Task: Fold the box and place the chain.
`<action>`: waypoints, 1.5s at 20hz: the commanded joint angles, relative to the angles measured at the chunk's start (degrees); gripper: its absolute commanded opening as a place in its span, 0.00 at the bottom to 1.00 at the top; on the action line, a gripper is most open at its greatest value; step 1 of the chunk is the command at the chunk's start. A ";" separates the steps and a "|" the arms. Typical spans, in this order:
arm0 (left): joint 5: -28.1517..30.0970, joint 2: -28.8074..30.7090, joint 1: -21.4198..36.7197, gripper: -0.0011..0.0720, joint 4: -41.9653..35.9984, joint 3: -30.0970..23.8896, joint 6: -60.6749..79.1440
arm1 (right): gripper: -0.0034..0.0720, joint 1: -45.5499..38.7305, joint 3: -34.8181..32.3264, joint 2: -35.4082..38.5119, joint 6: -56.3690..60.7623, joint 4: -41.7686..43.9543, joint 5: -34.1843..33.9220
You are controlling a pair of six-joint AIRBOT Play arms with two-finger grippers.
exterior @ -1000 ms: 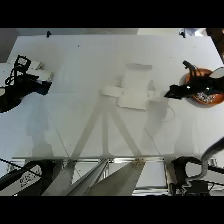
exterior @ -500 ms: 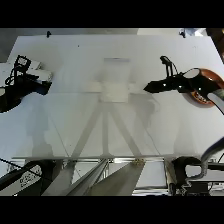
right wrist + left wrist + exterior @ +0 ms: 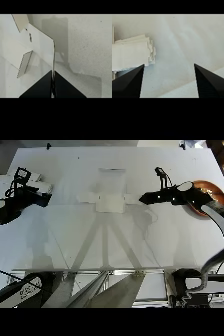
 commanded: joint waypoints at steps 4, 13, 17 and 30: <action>0.00 0.02 -0.02 0.96 0.02 0.00 0.02 | 0.06 0.11 0.00 -0.04 -0.24 0.28 -0.11; -0.04 0.00 -0.02 0.96 -0.33 0.00 0.00 | 0.06 0.11 0.00 -0.04 -0.24 0.28 -0.09; 0.92 0.00 -0.02 0.96 -1.99 0.00 0.04 | 0.06 0.11 0.00 -0.04 -0.24 0.28 -0.09; -12.61 -1.03 -4.83 0.49 -7.52 4.63 -0.26 | 0.06 0.11 0.00 -0.04 -0.24 0.28 -0.09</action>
